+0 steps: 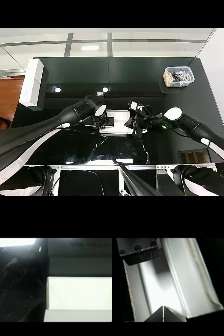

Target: Fold the box and place the chain.

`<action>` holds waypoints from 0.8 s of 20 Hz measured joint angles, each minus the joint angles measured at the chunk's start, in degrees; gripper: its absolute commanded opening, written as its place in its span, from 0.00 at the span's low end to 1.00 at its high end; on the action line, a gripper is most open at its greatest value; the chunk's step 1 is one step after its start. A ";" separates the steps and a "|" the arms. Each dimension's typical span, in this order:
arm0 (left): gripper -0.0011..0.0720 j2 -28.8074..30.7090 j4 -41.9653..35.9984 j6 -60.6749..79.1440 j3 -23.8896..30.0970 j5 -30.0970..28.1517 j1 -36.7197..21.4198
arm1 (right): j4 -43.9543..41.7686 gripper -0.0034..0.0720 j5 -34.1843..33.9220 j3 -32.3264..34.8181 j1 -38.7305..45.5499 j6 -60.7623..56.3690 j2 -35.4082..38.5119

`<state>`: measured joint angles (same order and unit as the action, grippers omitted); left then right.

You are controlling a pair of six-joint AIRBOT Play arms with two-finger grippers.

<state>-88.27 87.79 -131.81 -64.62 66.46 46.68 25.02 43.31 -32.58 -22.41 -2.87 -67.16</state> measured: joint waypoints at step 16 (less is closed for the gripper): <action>0.05 0.00 -0.31 0.02 0.00 0.07 0.00 | 15.72 0.07 20.81 5.81 31.21 -65.05 5.01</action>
<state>-88.27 87.48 -131.79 -64.62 66.52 46.68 40.73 64.12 -26.76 8.80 -67.92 -62.15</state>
